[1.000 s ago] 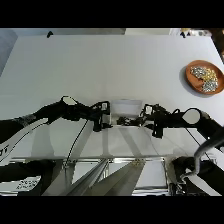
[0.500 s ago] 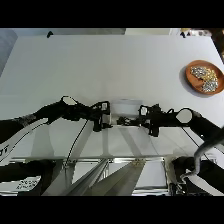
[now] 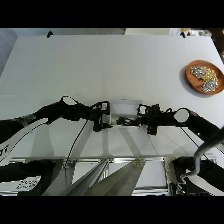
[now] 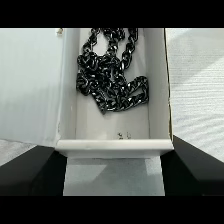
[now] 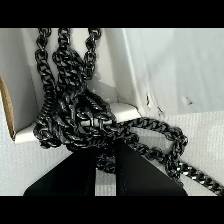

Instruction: Fold the box and place the chain.

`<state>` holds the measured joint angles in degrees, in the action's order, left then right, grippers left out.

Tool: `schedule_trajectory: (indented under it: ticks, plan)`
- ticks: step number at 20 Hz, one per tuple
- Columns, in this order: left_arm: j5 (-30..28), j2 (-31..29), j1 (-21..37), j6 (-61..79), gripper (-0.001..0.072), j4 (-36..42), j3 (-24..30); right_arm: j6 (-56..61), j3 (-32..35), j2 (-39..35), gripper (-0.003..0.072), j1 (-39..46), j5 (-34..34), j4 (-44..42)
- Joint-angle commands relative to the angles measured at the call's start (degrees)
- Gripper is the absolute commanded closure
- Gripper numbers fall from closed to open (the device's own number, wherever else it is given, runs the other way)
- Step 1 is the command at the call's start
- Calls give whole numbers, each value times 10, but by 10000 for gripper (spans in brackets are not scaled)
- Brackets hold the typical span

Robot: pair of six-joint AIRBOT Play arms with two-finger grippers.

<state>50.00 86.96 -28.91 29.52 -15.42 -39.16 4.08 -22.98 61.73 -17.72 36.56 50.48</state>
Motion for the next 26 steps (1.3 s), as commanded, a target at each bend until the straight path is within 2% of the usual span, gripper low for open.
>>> schedule_trajectory:
  ticks: [1,4,7,12,18,23,26]
  plan:
    - [0,0,0,0,502,0,0,22,0,-15,668,0,1,17]
    - [0,0,0,0,502,0,0,77,-1,-65,668,0,20,83]
    - [0,0,0,0,502,0,0,115,-16,-125,669,0,100,139]
    - [0,0,0,0,502,0,0,204,-107,-158,669,0,209,147]
    - [0,0,0,0,502,0,0,231,-201,-158,669,-1,261,75]
    - [0,0,0,0,502,0,0,231,-214,-158,668,-4,268,-40]
    - [0,0,0,0,502,0,0,231,-214,-158,668,-42,261,-61]
